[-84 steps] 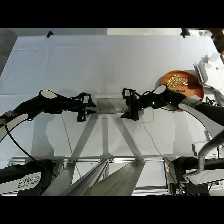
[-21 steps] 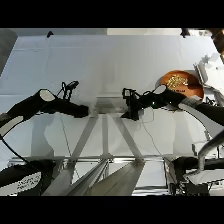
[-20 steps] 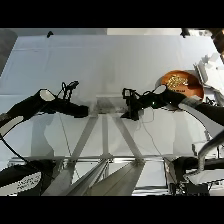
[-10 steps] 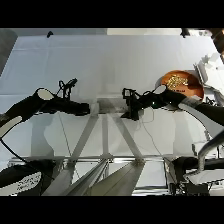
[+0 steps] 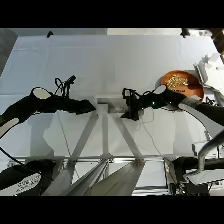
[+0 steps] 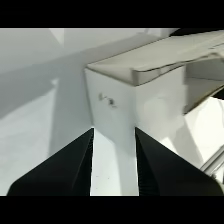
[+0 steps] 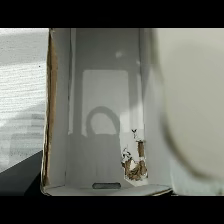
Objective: Fold the box and place the chain.
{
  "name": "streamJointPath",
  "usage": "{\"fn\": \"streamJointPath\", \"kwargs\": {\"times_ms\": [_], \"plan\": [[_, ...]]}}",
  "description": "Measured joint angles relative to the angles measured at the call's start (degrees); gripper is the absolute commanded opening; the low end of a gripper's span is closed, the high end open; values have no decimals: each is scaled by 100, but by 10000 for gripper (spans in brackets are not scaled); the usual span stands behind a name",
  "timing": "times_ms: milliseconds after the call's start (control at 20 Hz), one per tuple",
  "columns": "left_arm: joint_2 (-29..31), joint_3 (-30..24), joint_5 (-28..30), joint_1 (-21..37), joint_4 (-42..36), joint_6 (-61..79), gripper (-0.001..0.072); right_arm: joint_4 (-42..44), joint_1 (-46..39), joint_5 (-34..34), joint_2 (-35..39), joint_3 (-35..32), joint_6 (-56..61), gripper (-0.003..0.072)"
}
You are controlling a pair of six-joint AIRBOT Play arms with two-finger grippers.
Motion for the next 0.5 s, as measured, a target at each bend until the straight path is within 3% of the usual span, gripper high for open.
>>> {"fn": "streamJointPath", "kwargs": {"times_ms": [100,250,500], "plan": [[31,0,63,-42,-26,-2,304,0,0,0,0,0,0,518],[50,0,245,-177,-70,-2,416,0,0,2,0,0,0,518],[61,0,551,-400,-90,-2,425,0,0,2,0,0,0,518]]}}
